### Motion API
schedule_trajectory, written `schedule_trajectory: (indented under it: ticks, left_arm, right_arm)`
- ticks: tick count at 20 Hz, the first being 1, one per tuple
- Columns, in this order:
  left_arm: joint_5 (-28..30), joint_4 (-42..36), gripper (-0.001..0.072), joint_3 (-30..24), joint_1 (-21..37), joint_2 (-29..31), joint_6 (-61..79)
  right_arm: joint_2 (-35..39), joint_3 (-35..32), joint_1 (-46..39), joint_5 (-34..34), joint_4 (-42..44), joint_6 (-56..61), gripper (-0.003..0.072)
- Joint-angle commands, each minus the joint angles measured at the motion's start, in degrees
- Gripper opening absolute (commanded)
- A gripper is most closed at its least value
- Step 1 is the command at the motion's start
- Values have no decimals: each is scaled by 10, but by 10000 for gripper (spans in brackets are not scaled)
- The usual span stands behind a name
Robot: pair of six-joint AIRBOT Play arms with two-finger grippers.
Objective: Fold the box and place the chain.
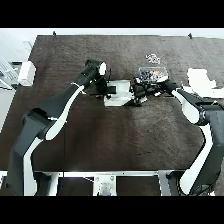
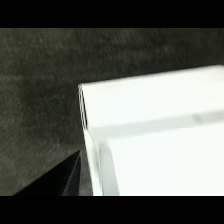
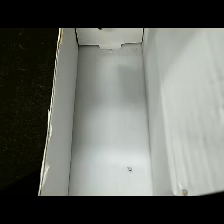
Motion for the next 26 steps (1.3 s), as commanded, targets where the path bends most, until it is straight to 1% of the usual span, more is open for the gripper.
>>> schedule_trajectory:
  ticks: [1,4,5,6,8,9,11,12,13,14,15,16,17,18,19,20,22,26]
  left_arm:
    - [-37,2,371,0,2,22,42]
    - [-92,11,378,-1,2,53,75]
    - [-106,18,432,-1,2,68,83]
    - [-112,22,601,-1,2,80,99]
    - [-103,44,613,-1,2,106,177]
    - [-90,55,613,-1,2,113,241]
    - [-49,59,613,-10,16,115,417]
    - [-21,35,613,-28,32,115,492]
    - [3,-13,613,-53,55,115,572]
    - [-5,-84,613,-82,83,115,680]
    - [-31,-149,605,-110,111,115,786]
    - [-37,-198,595,-132,133,115,860]
    - [-13,-246,595,-152,152,115,896]
    - [33,-278,597,-170,165,115,920]
    - [58,-303,697,-191,174,115,980]
    - [82,-314,720,-210,180,115,1052]
    - [129,-316,720,-249,187,115,1158]
    - [202,-355,720,-302,187,115,1240]
  right_arm:
    - [0,0,0,0,0,0,572]
    - [0,0,0,0,0,0,572]
    - [0,0,0,0,0,0,572]
    - [0,0,0,0,0,0,572]
    - [0,0,0,0,0,0,572]
    - [0,0,0,0,0,0,572]
    - [0,0,0,0,0,0,572]
    - [0,0,0,0,0,0,572]
    - [0,0,0,0,0,0,572]
    - [0,0,0,0,0,0,572]
    - [0,0,0,0,0,0,572]
    - [0,0,0,0,0,0,572]
    - [0,0,0,0,0,0,572]
    - [0,0,0,0,0,0,572]
    - [0,0,0,0,0,0,572]
    - [0,0,0,0,0,0,572]
    - [0,0,0,0,0,0,572]
    - [0,0,0,0,0,0,572]
